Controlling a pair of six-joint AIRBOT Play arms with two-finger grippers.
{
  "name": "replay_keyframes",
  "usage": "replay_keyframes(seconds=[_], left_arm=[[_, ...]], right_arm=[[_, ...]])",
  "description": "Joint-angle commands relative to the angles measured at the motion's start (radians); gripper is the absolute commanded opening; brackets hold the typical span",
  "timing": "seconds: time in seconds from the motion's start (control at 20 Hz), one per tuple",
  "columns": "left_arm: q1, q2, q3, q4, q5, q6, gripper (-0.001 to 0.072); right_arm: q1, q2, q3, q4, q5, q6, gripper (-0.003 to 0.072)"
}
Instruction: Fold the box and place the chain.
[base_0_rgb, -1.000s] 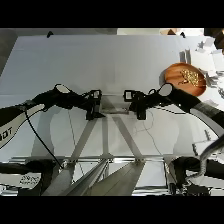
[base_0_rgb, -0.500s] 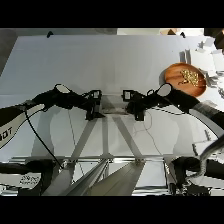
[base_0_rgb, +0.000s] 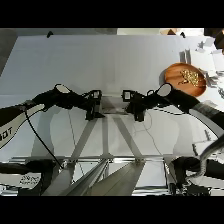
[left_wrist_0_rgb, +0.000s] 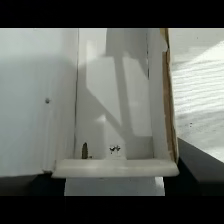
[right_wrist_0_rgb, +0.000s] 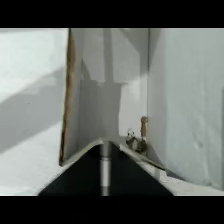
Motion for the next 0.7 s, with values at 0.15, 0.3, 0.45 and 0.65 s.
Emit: replay_keyframes(seconds=[0.15, 0.3, 0.45, 0.65], left_arm=[[0.0, 0.0, 0.0, 0.0, 0.001, 0.0, 0.0276], [0.0, 0.0, 0.0, 0.0, 0.001, 0.0, 0.0276], [0.0, -0.001, 0.0, 0.0, 0.001, 0.0, 0.0276], [0.0, 0.0, 0.0, 0.0, 0.001, 0.0, 0.0276]], right_arm=[[0.0, 0.093, 0.0, -0.13, 0.024, 0.033, 0.0009], [-0.002, 0.209, 0.0, -0.24, 0.006, 0.192, 0.0008], [-0.053, 0.334, 0.0, -0.339, -0.025, 0.526, 0.0008], [-0.216, 0.372, -0.001, -0.401, 0.039, 0.968, 0.0009]])
